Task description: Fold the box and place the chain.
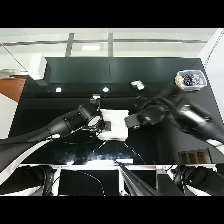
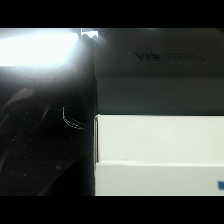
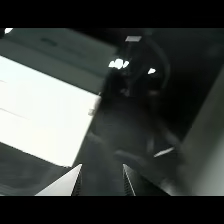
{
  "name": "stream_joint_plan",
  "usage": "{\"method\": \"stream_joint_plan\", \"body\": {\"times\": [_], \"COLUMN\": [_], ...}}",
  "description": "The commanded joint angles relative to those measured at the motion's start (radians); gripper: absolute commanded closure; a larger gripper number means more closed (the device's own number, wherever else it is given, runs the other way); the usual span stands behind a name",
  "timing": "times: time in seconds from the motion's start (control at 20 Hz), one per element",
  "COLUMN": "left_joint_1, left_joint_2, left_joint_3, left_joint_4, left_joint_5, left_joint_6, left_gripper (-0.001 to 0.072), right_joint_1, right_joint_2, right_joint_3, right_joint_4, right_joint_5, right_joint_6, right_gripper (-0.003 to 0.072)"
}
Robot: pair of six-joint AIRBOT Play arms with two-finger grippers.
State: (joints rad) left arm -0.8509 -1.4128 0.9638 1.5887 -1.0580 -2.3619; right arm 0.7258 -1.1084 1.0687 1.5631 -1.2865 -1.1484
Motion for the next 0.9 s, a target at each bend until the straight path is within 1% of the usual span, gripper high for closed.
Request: {"method": "stream_joint_plan", "body": {"times": [0.0, 0.05, 0.1, 0.15, 0.3, 0.4, 0.45, 0.5, 0.55, 0.6, 0.75, 0.8, 0.85], "left_joint_1": [0.000, 0.000, -0.001, 0.000, 0.000, 0.000, 0.000, 0.000, 0.002, 0.005, 0.009, 0.009, 0.009], "left_joint_2": [0.000, 0.000, 0.000, 0.000, 0.000, 0.000, 0.000, 0.000, 0.000, 0.000, 0.000, 0.000, 0.000], "left_joint_3": [0.000, 0.000, 0.000, 0.000, 0.000, 0.000, 0.000, 0.000, 0.000, 0.000, 0.000, 0.000, 0.000], "left_joint_4": [-0.004, -0.008, -0.008, -0.008, -0.007, -0.008, -0.008, -0.008, -0.007, -0.007, -0.007, -0.007, -0.007], "left_joint_5": [0.000, -0.002, -0.001, -0.001, 0.001, -0.003, -0.003, -0.002, 0.001, 0.001, -0.005, -0.005, -0.005], "left_joint_6": [0.000, 0.000, 0.000, 0.000, 0.000, -0.011, -0.019, -0.025, -0.026, -0.026, -0.026, -0.026, -0.026], "left_gripper": [0.0681, 0.0681, 0.0681, 0.0681, 0.0682, 0.0681, 0.0681, 0.0682, 0.0682, 0.0682, 0.0682, 0.0682, 0.0681], "right_joint_1": [-0.088, -0.132, -0.193, -0.262, -0.528, -0.684, -0.740, -0.782, -0.813, -0.834, -0.875, -0.891, -0.909], "right_joint_2": [0.108, 0.112, 0.111, 0.111, 0.093, 0.039, 0.005, -0.039, -0.088, -0.150, -0.337, -0.393, -0.451], "right_joint_3": [0.001, 0.001, -0.002, -0.009, -0.036, -0.036, -0.034, -0.021, 0.006, 0.050, 0.236, 0.299, 0.365], "right_joint_4": [-0.273, -0.363, -0.438, -0.476, -0.490, -0.488, -0.474, -0.436, -0.384, -0.331, -0.185, -0.135, -0.100], "right_joint_5": [-0.111, -0.127, -0.109, -0.048, 0.203, 0.334, 0.388, 0.428, 0.447, 0.449, 0.417, 0.401, 0.372], "right_joint_6": [-0.069, -0.069, -0.069, -0.069, -0.063, -0.060, -0.053, -0.044, -0.044, -0.051, -0.060, -0.061, -0.060], "right_gripper": [0.0383, 0.0383, 0.0383, 0.0383, 0.0383, 0.0383, 0.0383, 0.0362, 0.0090, -0.0015, -0.0008, 0.0089, 0.0163]}}
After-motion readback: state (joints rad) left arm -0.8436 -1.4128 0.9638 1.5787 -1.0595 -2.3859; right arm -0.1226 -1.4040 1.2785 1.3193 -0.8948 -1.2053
